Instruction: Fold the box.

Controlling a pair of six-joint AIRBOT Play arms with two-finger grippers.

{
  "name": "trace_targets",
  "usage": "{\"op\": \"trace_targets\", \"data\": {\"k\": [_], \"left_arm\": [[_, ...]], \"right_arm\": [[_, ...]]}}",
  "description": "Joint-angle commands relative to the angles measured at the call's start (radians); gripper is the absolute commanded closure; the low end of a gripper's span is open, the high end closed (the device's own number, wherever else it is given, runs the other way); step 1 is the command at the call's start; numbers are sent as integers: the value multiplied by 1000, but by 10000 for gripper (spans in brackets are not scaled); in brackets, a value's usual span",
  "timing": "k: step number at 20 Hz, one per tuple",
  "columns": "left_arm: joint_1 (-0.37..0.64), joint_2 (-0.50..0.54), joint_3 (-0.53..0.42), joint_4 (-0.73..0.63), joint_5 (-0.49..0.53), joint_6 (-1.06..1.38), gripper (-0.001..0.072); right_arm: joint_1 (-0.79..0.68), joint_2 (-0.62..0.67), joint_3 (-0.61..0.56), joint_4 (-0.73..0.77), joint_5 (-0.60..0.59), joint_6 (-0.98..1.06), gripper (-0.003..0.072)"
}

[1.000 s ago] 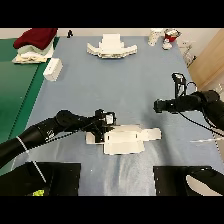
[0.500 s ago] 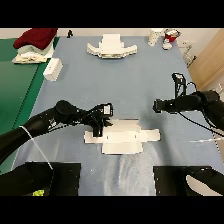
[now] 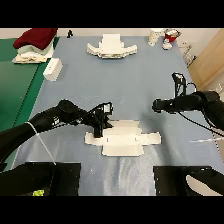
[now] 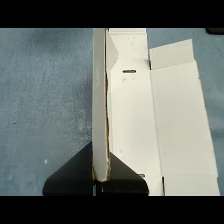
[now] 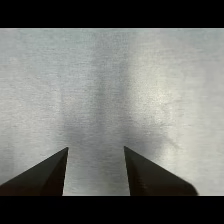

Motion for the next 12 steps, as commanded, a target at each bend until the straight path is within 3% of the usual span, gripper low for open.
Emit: {"op": "trace_targets", "data": {"k": [1, 10, 11, 12], "left_arm": [[0, -15, -1, 8, -13, -5, 697], [0, -14, -1, 19, -108, -84, 697], [0, -14, -1, 19, -108, -84, 697], [0, -14, -1, 19, -108, -84, 697]], "right_arm": [[1, 0, 1, 29, -5, 0, 148], [2, 1, 1, 71, -145, 0, 181], [2, 1, 1, 71, -167, -1, 262], [2, 1, 1, 76, -187, -1, 400]]}}
